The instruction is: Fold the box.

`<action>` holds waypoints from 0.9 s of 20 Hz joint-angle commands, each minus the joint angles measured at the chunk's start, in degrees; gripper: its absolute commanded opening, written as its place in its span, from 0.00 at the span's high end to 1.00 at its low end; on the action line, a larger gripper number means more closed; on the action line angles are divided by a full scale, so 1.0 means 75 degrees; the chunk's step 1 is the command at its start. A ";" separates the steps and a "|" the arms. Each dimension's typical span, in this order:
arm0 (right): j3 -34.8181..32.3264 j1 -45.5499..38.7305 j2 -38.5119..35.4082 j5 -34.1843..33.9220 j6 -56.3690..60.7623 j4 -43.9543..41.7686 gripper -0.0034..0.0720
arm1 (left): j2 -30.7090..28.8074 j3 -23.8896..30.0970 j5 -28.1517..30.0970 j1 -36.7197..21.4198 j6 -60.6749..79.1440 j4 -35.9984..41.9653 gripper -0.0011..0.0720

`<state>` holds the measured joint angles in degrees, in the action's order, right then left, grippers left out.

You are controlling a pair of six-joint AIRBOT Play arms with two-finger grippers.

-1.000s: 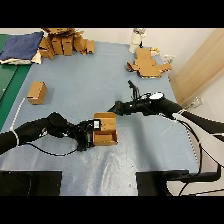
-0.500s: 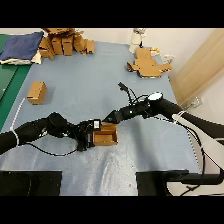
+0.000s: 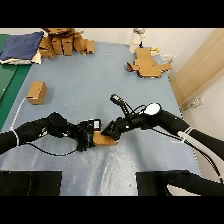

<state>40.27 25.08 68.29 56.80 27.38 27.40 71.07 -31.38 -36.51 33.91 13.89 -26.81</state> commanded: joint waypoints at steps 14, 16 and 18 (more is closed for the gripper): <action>-0.1635 0.2696 -0.2460 -0.4686 0.0542 0.4342 0.95 | 0.0000 0.0003 0.0015 0.0003 0.0000 0.0000 0.57; -0.1609 0.3016 -0.2600 -0.4756 0.0539 0.4776 0.95 | 0.0000 0.0003 0.0015 0.0003 0.0000 0.0000 0.57; -0.1568 0.3299 -0.2830 -0.4672 0.0536 0.5080 0.72 | 0.0000 0.0003 0.0015 0.0003 0.0000 0.0000 0.57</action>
<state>28.42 46.48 48.93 23.90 31.29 59.83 71.07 -31.38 -36.45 33.91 13.87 -26.81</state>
